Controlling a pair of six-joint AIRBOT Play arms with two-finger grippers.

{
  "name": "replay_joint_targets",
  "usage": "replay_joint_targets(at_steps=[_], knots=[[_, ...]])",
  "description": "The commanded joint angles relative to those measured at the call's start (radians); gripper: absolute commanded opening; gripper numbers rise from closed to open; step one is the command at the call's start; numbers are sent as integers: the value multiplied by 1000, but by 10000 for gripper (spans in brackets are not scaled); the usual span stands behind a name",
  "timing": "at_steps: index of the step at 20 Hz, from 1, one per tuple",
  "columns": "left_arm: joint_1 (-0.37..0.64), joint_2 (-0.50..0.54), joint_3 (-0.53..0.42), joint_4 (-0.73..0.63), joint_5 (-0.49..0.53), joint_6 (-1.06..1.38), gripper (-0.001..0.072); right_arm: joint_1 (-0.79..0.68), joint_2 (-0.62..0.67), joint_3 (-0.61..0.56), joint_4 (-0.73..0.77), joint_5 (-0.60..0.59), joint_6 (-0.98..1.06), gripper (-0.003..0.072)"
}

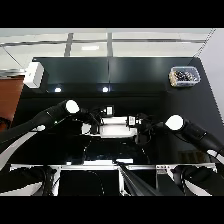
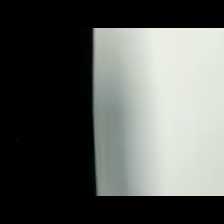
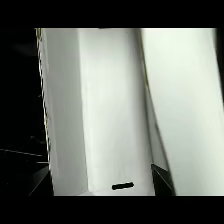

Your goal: Fold the box and place the chain.

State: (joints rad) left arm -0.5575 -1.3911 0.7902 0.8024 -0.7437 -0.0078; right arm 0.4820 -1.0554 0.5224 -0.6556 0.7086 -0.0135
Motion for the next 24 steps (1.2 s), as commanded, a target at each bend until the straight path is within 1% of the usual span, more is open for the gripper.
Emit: replay_joint_targets(at_steps=[1,2,3,4,6,8,13,14,16,18,19,21,24], knots=[[0,0,1,0,-1,1,30,2,1,56,-65,-6,-12,718],[0,0,1,0,-1,1,30,-5,2,65,-106,-21,10,718],[0,0,1,0,-2,1,31,-19,2,71,-105,-30,38,718],[0,0,1,0,-2,1,31,-27,2,74,-101,-20,47,718],[0,0,1,0,-2,1,31,-27,2,75,-142,28,48,718],[0,0,1,0,-2,1,31,-27,4,75,-174,34,68,718],[0,0,1,0,-29,1,32,-67,8,75,-187,27,89,718],[0,0,1,0,-31,1,31,-68,7,75,-179,30,89,718],[0,0,1,0,-26,1,31,-68,5,74,-116,39,81,718],[0,0,1,0,-19,1,31,-68,-2,73,-65,80,37,718],[0,0,1,0,-18,1,31,-68,-10,69,-51,81,27,718],[0,0,1,0,-18,2,31,-68,-42,65,-51,77,-19,718],[0,0,1,0,-26,1,31,-68,-89,57,-2,93,-90,718]])
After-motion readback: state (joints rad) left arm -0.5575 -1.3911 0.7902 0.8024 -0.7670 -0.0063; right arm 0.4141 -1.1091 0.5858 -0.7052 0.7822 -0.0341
